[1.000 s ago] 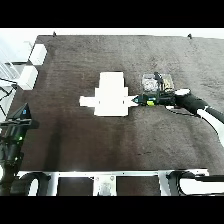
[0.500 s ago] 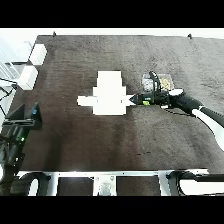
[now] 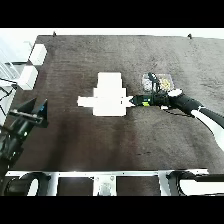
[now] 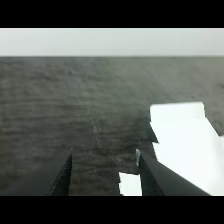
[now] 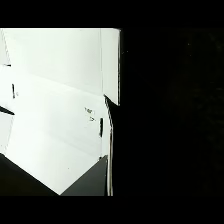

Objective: Fold the box and place the chain.

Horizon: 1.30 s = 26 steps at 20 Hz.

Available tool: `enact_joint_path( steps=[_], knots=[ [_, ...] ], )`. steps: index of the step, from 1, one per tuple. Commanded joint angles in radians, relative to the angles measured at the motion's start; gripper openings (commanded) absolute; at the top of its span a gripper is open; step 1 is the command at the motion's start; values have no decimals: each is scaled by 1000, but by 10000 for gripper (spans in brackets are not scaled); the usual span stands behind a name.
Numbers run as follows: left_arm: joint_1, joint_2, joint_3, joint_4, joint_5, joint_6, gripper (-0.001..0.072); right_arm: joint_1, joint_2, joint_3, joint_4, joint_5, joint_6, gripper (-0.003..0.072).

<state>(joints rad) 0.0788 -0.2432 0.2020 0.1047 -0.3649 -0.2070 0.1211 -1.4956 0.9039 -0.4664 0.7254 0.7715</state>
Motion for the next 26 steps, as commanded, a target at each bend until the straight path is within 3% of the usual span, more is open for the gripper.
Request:
enact_joint_path(
  steps=[1,4,8,12,16,18,22,26],
  knots=[
    [0,-286,146,29,-136,5,465,6,0,0,2,-1,-17,7],
    [0,-579,328,102,-280,-39,464,6,0,0,3,0,-16,7],
    [0,-878,572,191,-427,-84,464,6,0,0,3,-3,6,7],
    [-3,-1079,800,278,-513,-160,464,6,0,0,14,-4,14,7],
    [-79,-1275,1067,560,-591,-378,465,6,0,0,14,-3,14,7],
    [-116,-1368,1204,637,-631,-471,465,6,0,0,14,-3,25,7],
    [-153,-1550,1447,646,-786,-520,477,6,0,-1,15,-4,33,8],
    [-159,-1695,1625,647,-904,-588,493,21,0,-5,21,-3,33,8]
  ],
)
